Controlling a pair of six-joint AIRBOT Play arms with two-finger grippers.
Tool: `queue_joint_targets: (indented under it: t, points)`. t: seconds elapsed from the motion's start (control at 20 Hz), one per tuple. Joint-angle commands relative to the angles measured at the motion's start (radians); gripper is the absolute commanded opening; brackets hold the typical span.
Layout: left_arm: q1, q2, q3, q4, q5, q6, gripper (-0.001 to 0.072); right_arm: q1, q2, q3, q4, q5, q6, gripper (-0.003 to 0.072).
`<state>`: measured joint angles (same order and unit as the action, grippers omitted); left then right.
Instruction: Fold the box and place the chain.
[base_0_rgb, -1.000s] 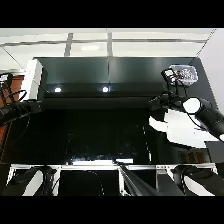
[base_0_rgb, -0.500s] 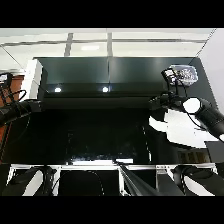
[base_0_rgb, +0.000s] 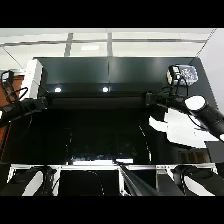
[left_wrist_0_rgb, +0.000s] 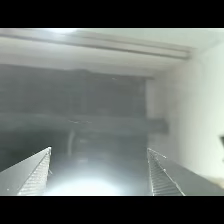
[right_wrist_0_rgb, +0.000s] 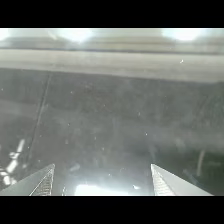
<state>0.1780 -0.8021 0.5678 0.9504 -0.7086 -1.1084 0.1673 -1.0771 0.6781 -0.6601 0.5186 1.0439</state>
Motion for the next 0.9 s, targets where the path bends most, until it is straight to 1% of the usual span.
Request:
queue_joint_targets:
  t: [0.0,0.05,0.15,0.25,0.35,0.45,0.55,0.6,0.7,0.85]
  points:
    - [-0.084,-0.012,0.002,-0.035,-0.051,0.003,0.0710,-0.109,0.000,0.031,0.018,0.179,0.018,0.0720]
    - [-0.104,-0.012,0.002,-0.031,-0.067,0.000,0.0710,-0.192,0.000,0.066,-0.036,0.256,0.055,0.0720]
    - [-0.130,-0.012,0.002,0.007,-0.097,-0.040,0.0710,-0.384,0.000,0.154,-0.204,0.390,0.136,0.0720]
    - [-0.137,-0.012,0.001,0.079,-0.116,-0.108,0.0710,-0.602,0.000,0.246,-0.355,0.476,0.160,0.0720]
    - [-0.135,-0.013,0.001,0.105,-0.115,-0.128,0.0710,-0.832,-0.002,0.293,-0.452,0.473,0.161,0.0720]
    - [-0.136,-0.013,0.001,0.107,-0.101,-0.128,0.0710,-1.059,-0.027,0.296,-0.462,0.468,0.165,0.0720]
    - [-0.136,-0.013,0.001,0.107,-0.090,-0.128,0.0710,-1.228,-0.092,0.302,-0.459,0.502,0.164,0.0720]
    - [-0.136,-0.013,0.001,0.106,-0.083,-0.128,0.0710,-1.281,-0.137,0.317,-0.457,0.531,0.149,0.0720]
    - [-0.135,-0.013,0.001,0.107,-0.081,-0.129,0.0710,-1.324,-0.235,0.357,-0.456,0.624,0.048,0.0720]
    - [-0.136,-0.013,0.001,0.099,-0.081,-0.130,0.0710,-1.318,-0.372,0.376,-0.463,0.867,-0.141,0.0720]
